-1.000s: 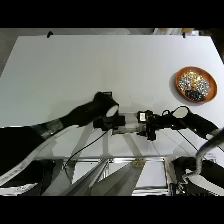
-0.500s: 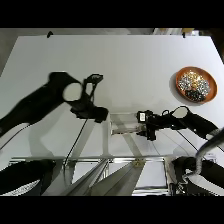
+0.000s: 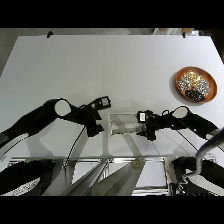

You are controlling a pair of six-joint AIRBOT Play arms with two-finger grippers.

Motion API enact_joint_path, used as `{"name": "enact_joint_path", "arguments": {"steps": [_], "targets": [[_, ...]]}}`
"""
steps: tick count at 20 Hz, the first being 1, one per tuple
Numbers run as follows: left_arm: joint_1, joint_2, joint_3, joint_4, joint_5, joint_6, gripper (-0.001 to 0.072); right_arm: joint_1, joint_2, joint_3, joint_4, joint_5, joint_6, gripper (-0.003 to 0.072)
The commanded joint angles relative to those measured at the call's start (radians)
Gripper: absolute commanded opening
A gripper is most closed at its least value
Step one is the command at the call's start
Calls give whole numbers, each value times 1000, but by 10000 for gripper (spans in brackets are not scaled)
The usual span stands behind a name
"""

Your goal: Fold the box and place the chain.

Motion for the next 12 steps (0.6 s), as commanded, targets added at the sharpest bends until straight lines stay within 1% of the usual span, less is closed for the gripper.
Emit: {"name": "enact_joint_path", "arguments": {"steps": [1,2,4,12], "targets": [[-18,-133,-33,-180,105,517,702,0,1,0,0,1,0,433],[-26,-158,-33,-212,104,583,694,0,1,0,0,2,0,433],[-35,-182,-33,-275,107,638,695,0,1,0,0,3,0,433],[-71,-188,-33,-374,117,638,701,0,1,0,0,4,0,433]]}}
